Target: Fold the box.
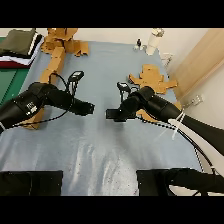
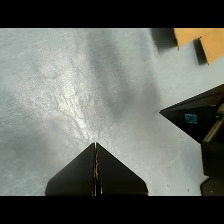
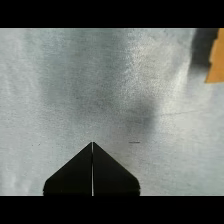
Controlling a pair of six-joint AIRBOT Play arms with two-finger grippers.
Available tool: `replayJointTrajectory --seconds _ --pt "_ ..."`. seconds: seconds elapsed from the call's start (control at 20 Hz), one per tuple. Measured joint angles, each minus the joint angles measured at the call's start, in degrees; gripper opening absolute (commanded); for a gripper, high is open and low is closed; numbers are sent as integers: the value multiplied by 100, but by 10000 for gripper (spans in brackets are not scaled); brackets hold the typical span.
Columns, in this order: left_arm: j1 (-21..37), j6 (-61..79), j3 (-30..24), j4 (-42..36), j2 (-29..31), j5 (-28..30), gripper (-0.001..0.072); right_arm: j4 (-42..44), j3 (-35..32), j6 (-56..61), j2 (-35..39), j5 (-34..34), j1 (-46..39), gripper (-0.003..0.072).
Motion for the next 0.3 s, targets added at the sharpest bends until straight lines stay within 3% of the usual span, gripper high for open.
replayJointTrajectory --seconds 0.3 --pt "-24 9 11 -9 -39 -48 13 83 59 -111 -92 -68 -20 1"
